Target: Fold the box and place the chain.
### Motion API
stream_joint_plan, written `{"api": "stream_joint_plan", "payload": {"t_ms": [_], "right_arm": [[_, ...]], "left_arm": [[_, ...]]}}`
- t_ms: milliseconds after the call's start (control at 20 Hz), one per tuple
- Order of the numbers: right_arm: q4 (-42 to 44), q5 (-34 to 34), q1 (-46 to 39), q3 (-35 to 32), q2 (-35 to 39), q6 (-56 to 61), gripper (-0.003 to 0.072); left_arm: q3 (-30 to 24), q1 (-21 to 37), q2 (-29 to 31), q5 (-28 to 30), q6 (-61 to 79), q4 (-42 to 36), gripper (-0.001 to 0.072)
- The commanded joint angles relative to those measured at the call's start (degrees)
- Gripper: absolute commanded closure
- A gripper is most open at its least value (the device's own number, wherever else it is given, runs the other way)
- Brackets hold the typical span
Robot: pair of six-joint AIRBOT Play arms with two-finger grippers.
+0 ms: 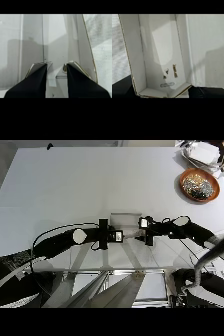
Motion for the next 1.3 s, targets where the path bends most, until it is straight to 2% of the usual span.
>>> {"api": "stream_joint_plan", "payload": {"t_ms": [0, 150, 200, 300, 400, 600, 700, 850, 1100, 1250], "right_arm": [[0.2, 0.0, 0.0, 0.0, 0.0, 0.2, 0.0257], [0.2, 0.0, 0.0, 0.0, 0.0, 0.2, 0.0257], [0.2, 0.0, 0.0, 0.0, 0.0, 0.2, 0.0257], [0.2, 0.0, 0.0, 0.0, 0.0, 0.2, 0.0257], [0.2, 0.0, 0.0, 0.0, 0.0, 0.2, 0.0257], [0.2, 0.0, 0.0, 0.0, 0.0, 0.2, 0.0257], [0.2, 0.0, 0.0, 0.0, 0.0, 0.2, 0.0257], [0.2, 0.0, 0.0, 0.0, 0.0, 0.2, 0.0257], [0.2, 0.0, 0.0, 0.0, 0.0, 0.2, 0.0257], [0.2, 0.0, 0.0, 0.0, 0.0, 0.2, 0.0257]], "left_arm": [[0.0, 0.0, -1.0, -0.3, 1.1, -0.1, 0.0417], [0.0, 0.0, -0.7, 0.6, 1.0, 0.0, 0.0420], [0.0, 0.3, -0.1, 0.8, 0.8, 0.0, 0.0450], [0.0, 1.4, 2.5, 0.7, -2.0, 0.0, 0.0564], [0.0, 3.3, 6.5, -0.3, -7.0, 0.0, 0.0578], [0.0, 9.4, 14.6, -8.4, -17.0, 0.5, 0.0583], [0.0, 13.2, 17.9, -14.4, -22.1, 3.3, 0.0708], [0.0, 19.6, 21.4, -23.4, -35.2, 8.2, 0.0708], [0.0, 29.9, 20.8, -33.3, -62.5, 15.6, 0.0708], [-0.1, 31.7, 17.6, -36.9, -71.9, 15.9, 0.0708]]}}
